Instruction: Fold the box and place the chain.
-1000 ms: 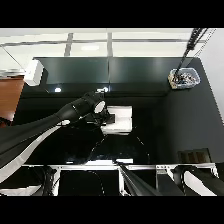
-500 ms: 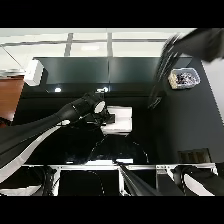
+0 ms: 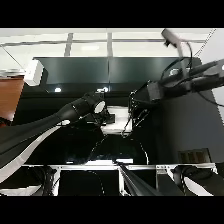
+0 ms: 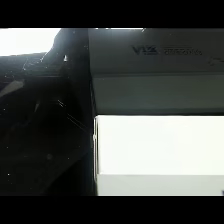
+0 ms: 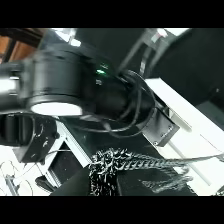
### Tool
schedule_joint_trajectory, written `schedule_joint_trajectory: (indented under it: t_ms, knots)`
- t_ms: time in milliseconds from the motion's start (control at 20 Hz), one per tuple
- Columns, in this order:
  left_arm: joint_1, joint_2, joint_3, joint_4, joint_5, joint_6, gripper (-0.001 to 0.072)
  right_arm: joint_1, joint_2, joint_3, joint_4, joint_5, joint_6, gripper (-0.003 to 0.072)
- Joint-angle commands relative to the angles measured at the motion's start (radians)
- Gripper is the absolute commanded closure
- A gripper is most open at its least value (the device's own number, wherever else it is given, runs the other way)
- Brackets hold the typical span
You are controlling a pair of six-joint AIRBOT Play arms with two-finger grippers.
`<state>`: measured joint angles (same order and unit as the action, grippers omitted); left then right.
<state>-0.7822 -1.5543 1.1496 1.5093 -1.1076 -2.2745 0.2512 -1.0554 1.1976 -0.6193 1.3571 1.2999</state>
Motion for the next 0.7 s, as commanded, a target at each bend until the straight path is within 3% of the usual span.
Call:
schedule_joint_trajectory:
  t_ms: [0,200,450,650]
  knots:
    - [0.0,0.0,0.001,0.0,0.0,0.0,0.0682,0.011,0.0,-0.114,0.028,-0.069,-0.018,0.0669]
    - [0.0,0.0,0.001,0.0,0.0,0.0,0.0681,-0.04,0.0,-0.094,0.054,-0.01,-0.018,0.0668]
    - [0.0,0.0,0.001,0.0,0.0,0.0,0.0682,-0.216,0.0,0.068,0.054,0.247,-0.047,0.0668]
    - [0.001,0.0,0.001,0.001,0.0,0.0,0.0682,-0.243,-0.002,0.079,0.062,0.221,-0.063,0.0668]
